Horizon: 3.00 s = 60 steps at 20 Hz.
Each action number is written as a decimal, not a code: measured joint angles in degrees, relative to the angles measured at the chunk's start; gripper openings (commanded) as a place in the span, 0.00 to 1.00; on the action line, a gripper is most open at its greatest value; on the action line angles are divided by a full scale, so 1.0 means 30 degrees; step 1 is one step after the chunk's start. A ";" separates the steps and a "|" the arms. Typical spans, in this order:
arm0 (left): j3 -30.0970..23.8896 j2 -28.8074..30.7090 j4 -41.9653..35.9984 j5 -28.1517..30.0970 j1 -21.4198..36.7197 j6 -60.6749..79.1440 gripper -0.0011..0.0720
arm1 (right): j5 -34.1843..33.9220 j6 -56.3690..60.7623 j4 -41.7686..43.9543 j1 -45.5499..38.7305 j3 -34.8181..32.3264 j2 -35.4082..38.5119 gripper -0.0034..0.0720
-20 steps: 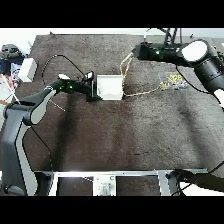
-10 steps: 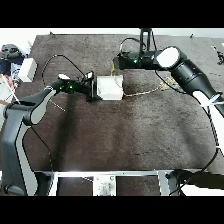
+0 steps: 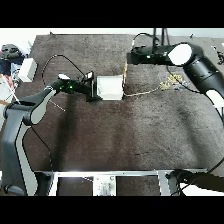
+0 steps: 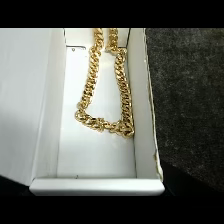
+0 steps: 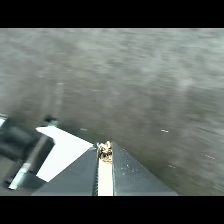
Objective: Fold the box and place the chain.
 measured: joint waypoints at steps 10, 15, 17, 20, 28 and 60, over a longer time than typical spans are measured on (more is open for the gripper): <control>0.0000 0.0000 0.0000 0.0000 0.0000 0.0000 0.41 | 0.0823 0.0364 -0.0714 0.1654 0.0000 0.0583 0.06; 0.0000 0.0000 0.0000 0.0000 0.0000 0.0000 0.41 | -0.0430 0.0364 -0.0729 0.2645 0.0000 0.0510 0.06; 0.0000 0.0000 0.0000 0.0000 0.0000 0.0000 0.41 | -0.0882 0.0364 -0.0714 0.2805 0.0000 0.0313 0.06; 0.0000 0.0000 0.0000 0.0000 0.0000 0.0000 0.41 | -0.1268 0.0364 -0.0707 0.2900 0.0000 -0.0277 0.06; 0.0000 0.0000 0.0007 0.0000 0.0000 0.0000 0.41 | 0.0131 0.0991 -0.2492 0.1945 -0.0270 -0.2448 0.42; 0.0000 0.0000 -0.0007 0.0000 0.0000 0.0000 0.41 | 0.1472 0.5391 -0.1923 -0.5282 -0.0685 -0.7031 0.06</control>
